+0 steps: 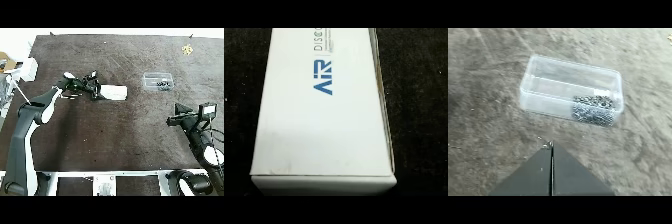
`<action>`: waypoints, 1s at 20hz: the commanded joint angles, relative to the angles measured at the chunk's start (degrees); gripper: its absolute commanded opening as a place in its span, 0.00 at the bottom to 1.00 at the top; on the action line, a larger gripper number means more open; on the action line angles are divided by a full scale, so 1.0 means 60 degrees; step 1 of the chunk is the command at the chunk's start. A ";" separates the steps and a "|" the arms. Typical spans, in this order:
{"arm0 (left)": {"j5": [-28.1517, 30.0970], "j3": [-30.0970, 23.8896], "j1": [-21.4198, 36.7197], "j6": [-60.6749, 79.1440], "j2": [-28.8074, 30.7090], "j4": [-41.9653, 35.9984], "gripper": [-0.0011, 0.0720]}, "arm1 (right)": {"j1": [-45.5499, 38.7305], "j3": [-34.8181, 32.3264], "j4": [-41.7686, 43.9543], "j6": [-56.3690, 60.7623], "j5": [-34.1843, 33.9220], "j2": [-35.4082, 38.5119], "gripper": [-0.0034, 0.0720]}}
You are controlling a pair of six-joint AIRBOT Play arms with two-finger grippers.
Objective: Fold the box and place the chain.
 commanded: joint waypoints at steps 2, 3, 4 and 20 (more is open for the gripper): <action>0.0022 0.0055 0.0047 -0.0678 0.0182 -0.0827 0.03 | 0.0004 -0.0321 -0.0058 0.0015 -0.0426 0.0204 0.05; 0.0222 0.0055 0.0066 -0.1042 0.0401 -0.0940 0.03 | 0.0004 -0.0321 -0.0058 0.0015 -0.0481 0.0204 0.05; 0.0488 0.0055 0.0073 -0.1413 0.0688 -0.0940 0.03 | 0.0004 -0.0321 -0.0058 0.0015 -0.0503 0.0204 0.05; 0.4007 -0.1184 0.4510 -1.2120 0.8648 0.5708 0.02 | 0.0004 -0.0350 -0.0055 0.0018 -0.0568 0.0200 0.05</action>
